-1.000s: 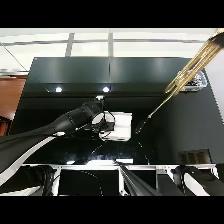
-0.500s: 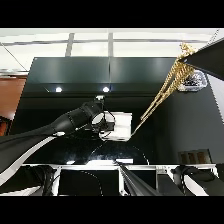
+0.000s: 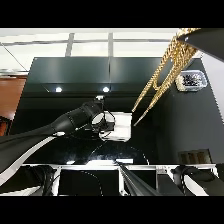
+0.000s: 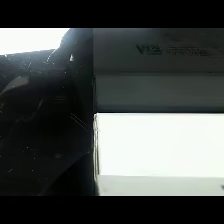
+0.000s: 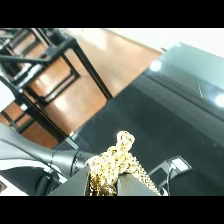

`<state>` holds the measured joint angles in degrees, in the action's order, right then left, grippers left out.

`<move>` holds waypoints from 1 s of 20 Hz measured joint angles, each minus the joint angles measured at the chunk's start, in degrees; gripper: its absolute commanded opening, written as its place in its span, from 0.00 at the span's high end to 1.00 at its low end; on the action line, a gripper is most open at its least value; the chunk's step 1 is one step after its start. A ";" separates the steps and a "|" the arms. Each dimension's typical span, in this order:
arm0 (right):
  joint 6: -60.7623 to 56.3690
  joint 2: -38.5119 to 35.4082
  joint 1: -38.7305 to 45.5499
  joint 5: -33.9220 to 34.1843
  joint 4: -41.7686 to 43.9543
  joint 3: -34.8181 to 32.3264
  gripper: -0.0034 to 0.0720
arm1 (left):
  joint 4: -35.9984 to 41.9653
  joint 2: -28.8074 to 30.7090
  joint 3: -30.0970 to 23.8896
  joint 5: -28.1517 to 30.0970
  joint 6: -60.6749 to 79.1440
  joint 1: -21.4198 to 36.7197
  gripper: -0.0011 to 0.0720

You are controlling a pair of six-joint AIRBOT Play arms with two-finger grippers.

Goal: Fold the box and place the chain.

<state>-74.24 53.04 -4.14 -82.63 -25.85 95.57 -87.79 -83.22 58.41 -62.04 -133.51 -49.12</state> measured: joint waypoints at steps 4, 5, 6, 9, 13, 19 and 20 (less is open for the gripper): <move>0.20 0.55 -2.25 2.49 0.59 0.00 0.95 | 0.00 0.00 0.00 0.00 0.00 0.02 0.95; 0.31 0.79 -3.39 3.56 0.72 0.00 0.95 | 0.00 0.00 0.00 0.00 0.00 0.00 0.95; 0.35 1.11 -4.55 4.28 0.70 0.00 0.95 | 0.00 -0.02 0.00 0.02 -0.02 0.00 0.95; 0.79 2.34 -7.37 6.78 0.50 0.00 0.95 | 0.00 0.00 0.00 0.02 -0.02 0.00 0.95; 0.90 4.46 -8.90 6.54 -1.01 -1.07 0.95 | 0.00 0.00 0.00 0.02 -0.02 0.02 0.95; 0.24 5.53 -11.74 4.83 -4.48 -8.98 0.94 | -0.02 -0.02 0.00 0.02 -0.02 0.02 0.95; 0.04 5.57 -11.96 4.61 -5.22 -10.36 0.95 | -0.02 0.00 0.00 0.02 -0.02 0.00 0.95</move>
